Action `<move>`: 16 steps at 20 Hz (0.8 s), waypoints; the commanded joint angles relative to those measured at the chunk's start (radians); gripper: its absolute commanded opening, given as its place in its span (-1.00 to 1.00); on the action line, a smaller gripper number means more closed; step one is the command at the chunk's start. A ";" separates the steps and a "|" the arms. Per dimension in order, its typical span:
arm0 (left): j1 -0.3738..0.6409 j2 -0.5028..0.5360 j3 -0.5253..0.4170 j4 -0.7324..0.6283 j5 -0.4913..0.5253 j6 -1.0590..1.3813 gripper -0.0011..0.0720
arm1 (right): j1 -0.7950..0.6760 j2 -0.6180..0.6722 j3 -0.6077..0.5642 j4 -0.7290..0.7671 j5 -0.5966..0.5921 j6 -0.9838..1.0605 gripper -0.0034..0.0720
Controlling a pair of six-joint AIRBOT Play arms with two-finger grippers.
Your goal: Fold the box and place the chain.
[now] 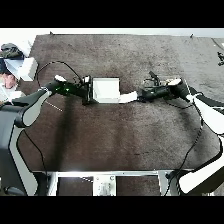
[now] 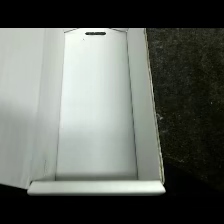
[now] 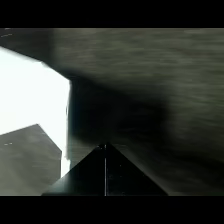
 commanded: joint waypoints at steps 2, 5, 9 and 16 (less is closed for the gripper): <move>0.000 0.000 0.000 0.000 0.000 0.000 0.10 | 0.034 0.030 -0.002 0.116 0.040 -0.050 -0.59; 0.000 0.000 0.000 0.000 0.000 0.000 0.10 | 0.085 0.031 0.039 0.113 0.047 -0.045 -0.13; 0.000 0.000 0.000 0.000 0.000 0.000 0.10 | 0.142 0.031 0.138 -0.034 0.029 0.052 0.36; 0.000 0.000 0.000 0.000 0.000 0.000 0.10 | 0.201 0.029 0.216 -0.170 -0.004 0.205 0.31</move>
